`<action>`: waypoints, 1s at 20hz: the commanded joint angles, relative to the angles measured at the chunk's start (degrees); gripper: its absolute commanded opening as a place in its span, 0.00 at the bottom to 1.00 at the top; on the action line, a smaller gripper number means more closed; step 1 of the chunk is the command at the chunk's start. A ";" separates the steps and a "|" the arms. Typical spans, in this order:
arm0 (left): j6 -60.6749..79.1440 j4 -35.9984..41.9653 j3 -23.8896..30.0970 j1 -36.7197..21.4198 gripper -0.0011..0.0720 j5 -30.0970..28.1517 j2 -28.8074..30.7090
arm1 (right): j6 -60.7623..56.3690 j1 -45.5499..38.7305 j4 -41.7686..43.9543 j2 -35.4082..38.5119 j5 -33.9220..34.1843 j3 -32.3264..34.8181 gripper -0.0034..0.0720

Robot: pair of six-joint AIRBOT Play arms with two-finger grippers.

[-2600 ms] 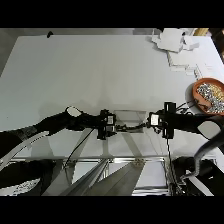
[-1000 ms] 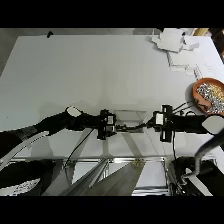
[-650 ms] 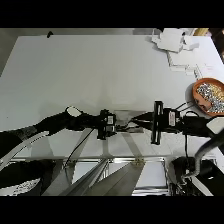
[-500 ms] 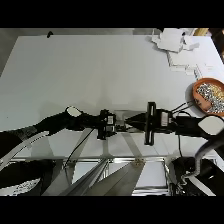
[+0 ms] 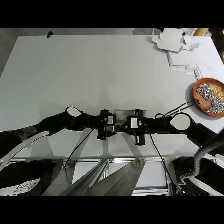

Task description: Fold the box and place the chain.

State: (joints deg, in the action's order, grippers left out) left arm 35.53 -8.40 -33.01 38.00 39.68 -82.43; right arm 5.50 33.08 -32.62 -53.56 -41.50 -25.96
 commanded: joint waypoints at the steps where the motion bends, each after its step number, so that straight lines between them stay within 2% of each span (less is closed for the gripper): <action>1: 0.02 0.00 -0.04 -0.04 0.39 -0.02 0.02 | -3.56 0.35 -7.08 0.79 0.57 0.00 0.29; 5: 0.02 0.00 -0.02 -0.04 0.39 0.00 0.02 | -11.08 0.35 -17.42 10.91 -0.96 0.00 0.28; 10: 0.04 0.00 -0.04 -0.04 0.39 0.00 0.02 | -30.53 0.35 -41.97 22.67 -2.08 0.00 0.28; 12: 0.04 0.00 -0.04 -0.04 0.39 0.00 0.02 | -34.21 0.35 -47.41 23.04 -4.37 0.00 0.28; 15: 0.02 0.00 -0.04 -0.04 0.39 -0.02 0.02 | -34.18 -0.68 -48.59 21.31 -7.45 0.02 0.28; 20: 0.02 0.00 -0.04 -0.04 0.39 -0.02 0.02 | -33.92 -14.91 -48.50 15.41 -7.43 0.02 0.28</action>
State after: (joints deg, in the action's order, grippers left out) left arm 35.55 -8.40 -33.01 38.00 39.68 -82.43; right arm -27.53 25.10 -79.66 -35.40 -48.18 -25.93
